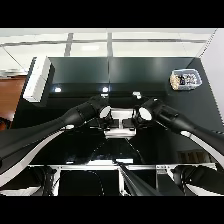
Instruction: Fold the box and place the chain.
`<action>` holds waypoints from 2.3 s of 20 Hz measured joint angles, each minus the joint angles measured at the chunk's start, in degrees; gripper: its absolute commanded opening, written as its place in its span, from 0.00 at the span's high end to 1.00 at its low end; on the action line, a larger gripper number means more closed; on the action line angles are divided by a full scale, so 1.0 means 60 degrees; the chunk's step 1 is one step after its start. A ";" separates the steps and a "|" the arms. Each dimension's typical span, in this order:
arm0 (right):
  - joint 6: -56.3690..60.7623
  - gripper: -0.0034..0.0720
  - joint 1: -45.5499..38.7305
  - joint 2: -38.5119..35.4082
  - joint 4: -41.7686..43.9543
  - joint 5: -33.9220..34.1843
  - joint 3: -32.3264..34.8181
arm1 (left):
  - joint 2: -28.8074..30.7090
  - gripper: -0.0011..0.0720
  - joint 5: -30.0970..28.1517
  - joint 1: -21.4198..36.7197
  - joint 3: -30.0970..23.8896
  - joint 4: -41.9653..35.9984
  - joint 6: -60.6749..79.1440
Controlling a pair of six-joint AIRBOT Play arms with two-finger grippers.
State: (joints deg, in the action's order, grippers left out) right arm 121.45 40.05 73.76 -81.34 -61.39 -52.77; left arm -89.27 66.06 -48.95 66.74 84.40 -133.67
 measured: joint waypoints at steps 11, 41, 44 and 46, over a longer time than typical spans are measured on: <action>-0.0193 0.05 -0.3322 -0.3122 -0.5858 -0.0029 0.0335 | 0.0000 0.95 -0.0004 0.0000 0.0000 -0.0004 -0.0025; -0.0812 0.88 -0.9409 0.7905 -0.1231 -0.1923 -1.0819 | 0.0000 0.95 0.0022 0.0000 0.0000 0.0025 -0.0018; -0.1096 0.94 -0.9409 0.7741 -0.1217 -0.2113 -1.0823 | 0.0000 0.95 0.0025 0.0000 0.0000 0.0025 -0.0018; -0.1490 0.94 -0.9409 0.7428 -0.1366 -0.2248 -1.0823 | 0.0000 0.95 0.0029 0.0000 0.0000 0.0025 -0.0018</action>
State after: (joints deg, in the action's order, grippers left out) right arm 112.51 -16.40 118.32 -89.54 -74.87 -117.71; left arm -89.27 66.24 -48.95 66.74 84.55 -133.78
